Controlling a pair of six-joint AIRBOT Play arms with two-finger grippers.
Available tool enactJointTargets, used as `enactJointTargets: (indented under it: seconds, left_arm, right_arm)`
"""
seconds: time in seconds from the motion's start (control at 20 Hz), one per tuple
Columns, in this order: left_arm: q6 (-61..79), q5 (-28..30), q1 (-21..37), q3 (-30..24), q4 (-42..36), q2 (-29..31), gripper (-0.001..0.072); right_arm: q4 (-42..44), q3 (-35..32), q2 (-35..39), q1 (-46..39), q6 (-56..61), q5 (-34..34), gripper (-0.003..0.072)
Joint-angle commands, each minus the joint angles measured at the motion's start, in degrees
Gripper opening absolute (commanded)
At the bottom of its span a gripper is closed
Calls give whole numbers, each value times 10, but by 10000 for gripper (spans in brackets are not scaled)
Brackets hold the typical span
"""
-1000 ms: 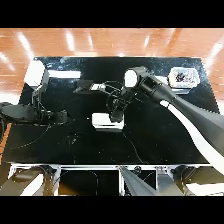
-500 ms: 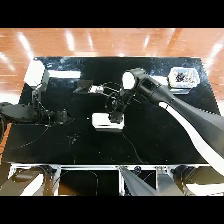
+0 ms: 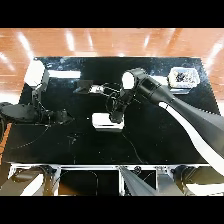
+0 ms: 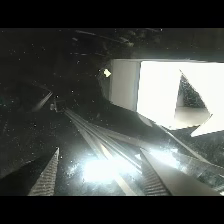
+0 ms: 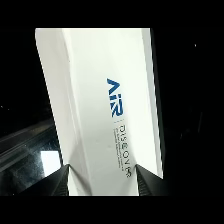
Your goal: Fold the box and place the chain.
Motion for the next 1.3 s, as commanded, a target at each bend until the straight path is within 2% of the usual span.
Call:
enactJointTargets:
  seconds: [0.0,0.9,1.0,1.1,1.15,1.25]
  left_arm:
    - [0,0,0,0,0,0,610]
    - [0,0,0,0,-15,0,609]
    - [0,0,0,0,-15,0,610]
    - [0,0,0,0,-14,0,610]
    - [0,0,0,0,-14,0,609]
    - [0,0,0,0,-14,0,610]
  right_arm:
    - [0,0,0,1,0,3,477]
    - [0,0,0,1,27,1,477]
    - [0,0,0,1,31,2,290]
    - [0,0,0,1,41,3,296]
    - [0,0,0,1,41,4,368]
    - [0,0,0,1,44,5,380]
